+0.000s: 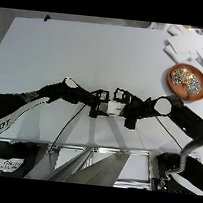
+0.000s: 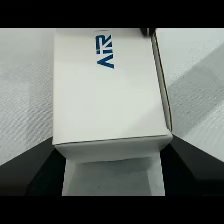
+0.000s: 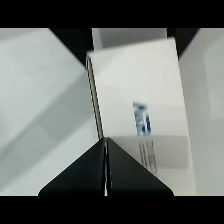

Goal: Fold the box and place the chain.

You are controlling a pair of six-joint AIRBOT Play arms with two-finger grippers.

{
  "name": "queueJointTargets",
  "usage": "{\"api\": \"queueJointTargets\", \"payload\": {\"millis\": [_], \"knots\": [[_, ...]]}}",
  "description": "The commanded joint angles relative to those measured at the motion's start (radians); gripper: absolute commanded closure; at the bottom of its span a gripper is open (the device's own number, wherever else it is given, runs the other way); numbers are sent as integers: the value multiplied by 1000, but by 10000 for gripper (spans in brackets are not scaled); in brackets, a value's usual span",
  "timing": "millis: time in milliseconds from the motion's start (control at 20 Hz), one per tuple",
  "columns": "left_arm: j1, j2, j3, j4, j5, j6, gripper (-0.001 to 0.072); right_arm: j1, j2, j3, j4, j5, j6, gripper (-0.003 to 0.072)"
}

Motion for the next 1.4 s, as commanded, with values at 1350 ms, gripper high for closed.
{"api": "queueJointTargets", "payload": {"millis": [1350], "knots": [[0, 0, 1, 7, -10, 3, 624, -935, 310, -64, -443, 482, 724, 668]]}}
